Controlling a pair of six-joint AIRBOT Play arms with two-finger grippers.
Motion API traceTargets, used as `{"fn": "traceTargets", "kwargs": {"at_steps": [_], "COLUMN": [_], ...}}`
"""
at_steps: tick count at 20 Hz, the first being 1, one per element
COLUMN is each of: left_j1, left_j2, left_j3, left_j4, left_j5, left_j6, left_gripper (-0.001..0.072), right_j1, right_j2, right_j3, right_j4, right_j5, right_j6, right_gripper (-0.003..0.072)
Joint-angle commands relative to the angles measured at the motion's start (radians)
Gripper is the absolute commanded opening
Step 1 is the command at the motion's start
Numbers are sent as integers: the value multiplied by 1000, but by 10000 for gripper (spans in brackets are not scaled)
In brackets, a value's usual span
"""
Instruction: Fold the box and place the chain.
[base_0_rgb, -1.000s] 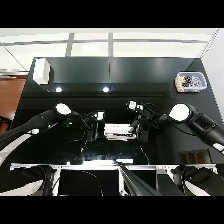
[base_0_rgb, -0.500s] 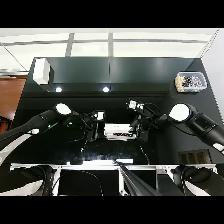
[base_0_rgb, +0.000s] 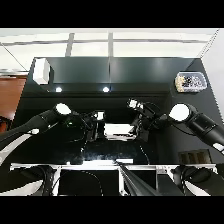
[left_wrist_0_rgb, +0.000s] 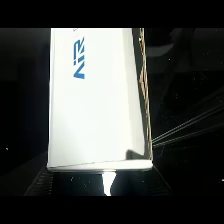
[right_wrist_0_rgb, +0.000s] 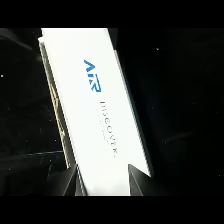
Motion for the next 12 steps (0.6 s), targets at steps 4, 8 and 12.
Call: {"fn": "traceTargets", "kwargs": {"at_steps": [4,8,12], "left_j1": [0,0,0], "left_j2": [-1,-1,-1], "left_j3": [0,0,0], "left_j4": [0,0,0], "left_j5": [0,0,0], "left_j6": [0,0,0], "left_gripper": [458,458,459], "right_j1": [1,1,1], "right_j2": [0,0,-2], "right_j3": [0,0,0], "right_j4": [-10,-19,-21], "right_j5": [10,12,20], "right_j6": [3,3,2], "right_gripper": [385,316,317]}}
